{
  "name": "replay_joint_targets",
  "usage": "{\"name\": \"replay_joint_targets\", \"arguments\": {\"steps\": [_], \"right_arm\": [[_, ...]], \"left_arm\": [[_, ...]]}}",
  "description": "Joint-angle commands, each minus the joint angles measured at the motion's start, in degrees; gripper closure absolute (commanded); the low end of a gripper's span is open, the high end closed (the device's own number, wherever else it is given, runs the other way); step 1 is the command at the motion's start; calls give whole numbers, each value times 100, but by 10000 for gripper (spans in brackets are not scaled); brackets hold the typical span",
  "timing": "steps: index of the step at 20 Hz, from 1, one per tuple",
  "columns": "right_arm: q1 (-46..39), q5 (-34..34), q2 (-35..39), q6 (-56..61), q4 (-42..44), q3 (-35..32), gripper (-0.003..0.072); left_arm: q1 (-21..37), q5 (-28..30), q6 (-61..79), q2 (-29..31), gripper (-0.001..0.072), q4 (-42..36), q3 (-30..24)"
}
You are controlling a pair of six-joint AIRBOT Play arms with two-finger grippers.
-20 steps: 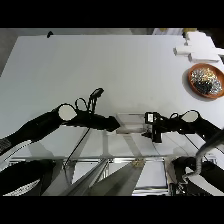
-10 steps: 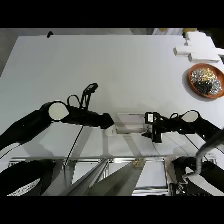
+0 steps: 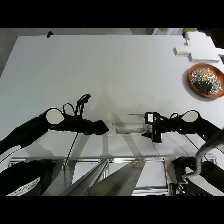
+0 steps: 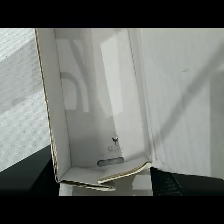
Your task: Fold the box and place the chain.
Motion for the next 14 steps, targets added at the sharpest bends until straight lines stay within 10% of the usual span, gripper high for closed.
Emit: {"name": "replay_joint_targets", "arguments": {"steps": [1,14], "right_arm": [[0,0,4,2,0,2,286],[0,0,4,2,2,2,286]], "left_arm": [[-94,94,603,-330,204,-621,-74],[-374,479,970,-345,199,-1200,107]]}}
